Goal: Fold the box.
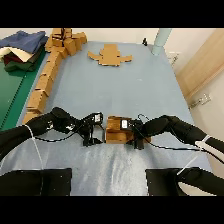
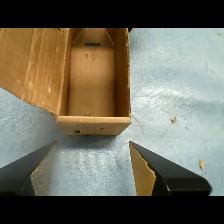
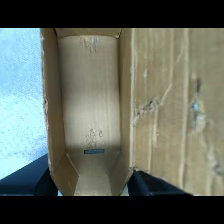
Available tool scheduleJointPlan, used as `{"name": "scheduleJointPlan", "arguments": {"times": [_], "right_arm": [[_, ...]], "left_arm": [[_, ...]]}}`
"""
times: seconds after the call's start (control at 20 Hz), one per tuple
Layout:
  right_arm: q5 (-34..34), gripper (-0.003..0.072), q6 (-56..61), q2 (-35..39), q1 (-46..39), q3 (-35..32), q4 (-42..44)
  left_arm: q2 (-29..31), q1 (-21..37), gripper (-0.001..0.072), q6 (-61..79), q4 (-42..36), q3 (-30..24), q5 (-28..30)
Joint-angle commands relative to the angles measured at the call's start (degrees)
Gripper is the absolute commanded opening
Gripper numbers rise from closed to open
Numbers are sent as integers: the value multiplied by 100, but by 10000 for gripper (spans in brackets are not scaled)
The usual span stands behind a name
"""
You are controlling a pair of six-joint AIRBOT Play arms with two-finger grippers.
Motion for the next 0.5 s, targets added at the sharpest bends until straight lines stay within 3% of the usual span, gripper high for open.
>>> {"name": "scheduleJointPlan", "arguments": {"times": [0.0, 0.45], "right_arm": [[0, 510, 0, 2, -2, 4, 2], [2, 509, 2, 2, -2, 4, 2]], "left_arm": [[-37, -173, 691, -146, 50, 83, 35], [-334, -761, 691, -804, 168, 350, 581]]}}
